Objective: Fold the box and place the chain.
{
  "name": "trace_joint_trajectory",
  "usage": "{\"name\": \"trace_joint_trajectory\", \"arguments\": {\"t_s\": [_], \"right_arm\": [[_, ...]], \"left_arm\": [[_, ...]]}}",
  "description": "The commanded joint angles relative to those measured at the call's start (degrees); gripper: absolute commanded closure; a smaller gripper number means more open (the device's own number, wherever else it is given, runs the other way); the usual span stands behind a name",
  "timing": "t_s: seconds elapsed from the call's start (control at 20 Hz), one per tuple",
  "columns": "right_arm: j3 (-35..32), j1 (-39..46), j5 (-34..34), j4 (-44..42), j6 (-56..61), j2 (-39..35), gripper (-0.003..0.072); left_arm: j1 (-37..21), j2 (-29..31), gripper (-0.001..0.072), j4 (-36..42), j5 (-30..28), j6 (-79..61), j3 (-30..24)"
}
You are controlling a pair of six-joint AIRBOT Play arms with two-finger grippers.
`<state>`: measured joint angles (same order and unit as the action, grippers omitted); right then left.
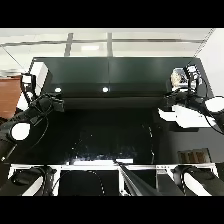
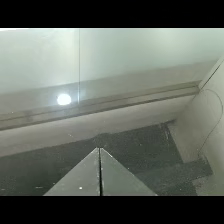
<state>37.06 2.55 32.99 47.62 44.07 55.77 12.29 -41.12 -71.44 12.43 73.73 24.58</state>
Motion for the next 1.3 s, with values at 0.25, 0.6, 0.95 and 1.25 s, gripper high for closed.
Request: {"name": "trace_joint_trajectory", "arguments": {"t_s": [0.25,0.6,0.95,1.25], "right_arm": [[0.0,-0.04,0.02,-0.02,0.02,-0.02,0.0671],[0.0,-0.04,0.02,-0.02,0.02,-0.02,0.067],[-0.02,-0.22,-7.39,-19.8,0.0,0.7,0.0671],[0.24,0.96,-16.59,-13.57,1.38,5.73,-0.0034]], "left_arm": [[0.04,-0.02,0.068,-0.02,0.0,-0.02,-0.04],[0.04,-0.02,0.068,-0.02,0.0,-0.02,-0.04],[0.09,-0.26,0.068,1.31,-4.66,0.0,-0.04],[-0.11,-1.09,0.0001,3.65,-3.87,-0.24,1.29]]}}
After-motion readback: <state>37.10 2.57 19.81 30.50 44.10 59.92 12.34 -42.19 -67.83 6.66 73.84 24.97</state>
